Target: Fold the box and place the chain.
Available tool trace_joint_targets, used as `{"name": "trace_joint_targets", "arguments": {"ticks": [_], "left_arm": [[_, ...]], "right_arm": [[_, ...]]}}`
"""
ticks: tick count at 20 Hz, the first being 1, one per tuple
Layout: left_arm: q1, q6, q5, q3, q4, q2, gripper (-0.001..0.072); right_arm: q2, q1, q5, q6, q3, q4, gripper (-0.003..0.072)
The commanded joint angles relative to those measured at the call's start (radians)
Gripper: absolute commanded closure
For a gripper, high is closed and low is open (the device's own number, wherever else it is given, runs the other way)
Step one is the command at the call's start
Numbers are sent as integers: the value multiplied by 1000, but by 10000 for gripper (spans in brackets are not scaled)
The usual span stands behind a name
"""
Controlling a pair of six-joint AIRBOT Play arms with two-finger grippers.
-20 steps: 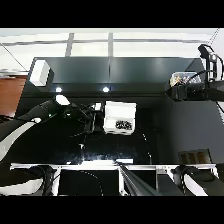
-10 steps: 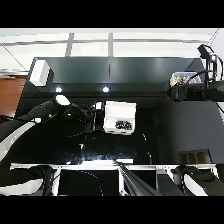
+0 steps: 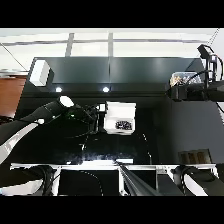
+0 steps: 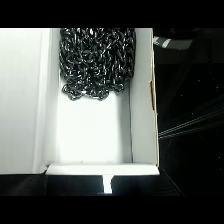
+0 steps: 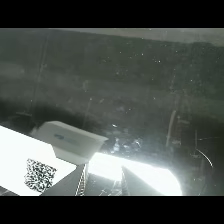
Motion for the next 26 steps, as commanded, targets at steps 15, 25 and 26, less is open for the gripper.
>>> {"name": "trace_joint_targets", "arguments": {"ticks": [15, 25, 26], "left_arm": [[-3, -2, 2, 1, 4, -1, 241], [-3, -2, 2, 1, 4, -1, 240], [-3, -2, 2, 1, 4, -1, 240]], "right_arm": [[-409, 264, -237, -801, -2, 249, 15], [-248, 327, -69, -1034, -155, 246, 17], [-248, 333, -102, -1065, -187, 277, 17]]}}
